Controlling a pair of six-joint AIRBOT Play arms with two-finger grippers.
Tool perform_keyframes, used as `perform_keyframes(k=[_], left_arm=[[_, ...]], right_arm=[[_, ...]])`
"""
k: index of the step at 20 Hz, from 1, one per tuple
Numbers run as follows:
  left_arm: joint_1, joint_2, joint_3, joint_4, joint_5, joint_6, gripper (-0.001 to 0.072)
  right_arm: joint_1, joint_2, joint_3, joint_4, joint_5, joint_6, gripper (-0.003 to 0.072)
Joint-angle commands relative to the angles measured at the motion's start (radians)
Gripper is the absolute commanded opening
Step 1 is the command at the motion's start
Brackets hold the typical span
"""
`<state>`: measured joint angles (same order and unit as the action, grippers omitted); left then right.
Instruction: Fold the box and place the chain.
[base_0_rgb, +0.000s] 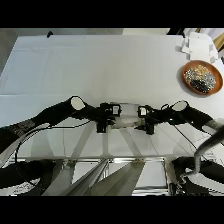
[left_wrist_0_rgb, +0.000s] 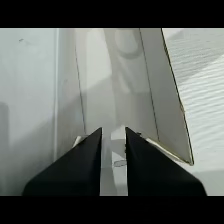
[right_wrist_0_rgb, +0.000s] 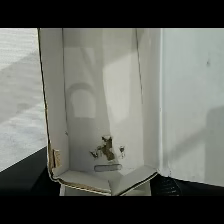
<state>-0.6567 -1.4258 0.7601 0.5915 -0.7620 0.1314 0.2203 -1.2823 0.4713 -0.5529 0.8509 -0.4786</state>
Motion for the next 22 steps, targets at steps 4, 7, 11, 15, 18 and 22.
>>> perform_keyframes(k=[4,7,11,15,18,22], left_arm=[[-0.004,0.000,0.000,0.000,-0.002,-0.001,0.0321],[-0.004,0.000,0.000,0.000,-0.002,-0.001,0.0349],[-0.002,0.015,0.000,0.013,-0.013,-0.072,0.0086],[0.037,0.091,0.000,0.121,-0.042,-0.277,0.0003],[0.108,0.177,0.000,0.187,-0.063,-0.436,0.0003],[0.224,0.341,0.000,0.190,-0.117,-0.563,0.0003]], right_arm=[[0.000,0.000,0.000,0.001,-0.001,0.002,0.0359],[0.000,0.000,0.000,0.001,-0.001,0.002,0.0359],[0.000,0.000,0.000,0.001,-0.001,0.002,0.0359],[0.000,0.000,0.000,0.001,-0.001,0.002,0.0359],[0.000,0.000,0.000,0.001,-0.001,0.002,0.0359],[0.000,0.000,0.000,0.001,-0.001,0.002,0.0359]])
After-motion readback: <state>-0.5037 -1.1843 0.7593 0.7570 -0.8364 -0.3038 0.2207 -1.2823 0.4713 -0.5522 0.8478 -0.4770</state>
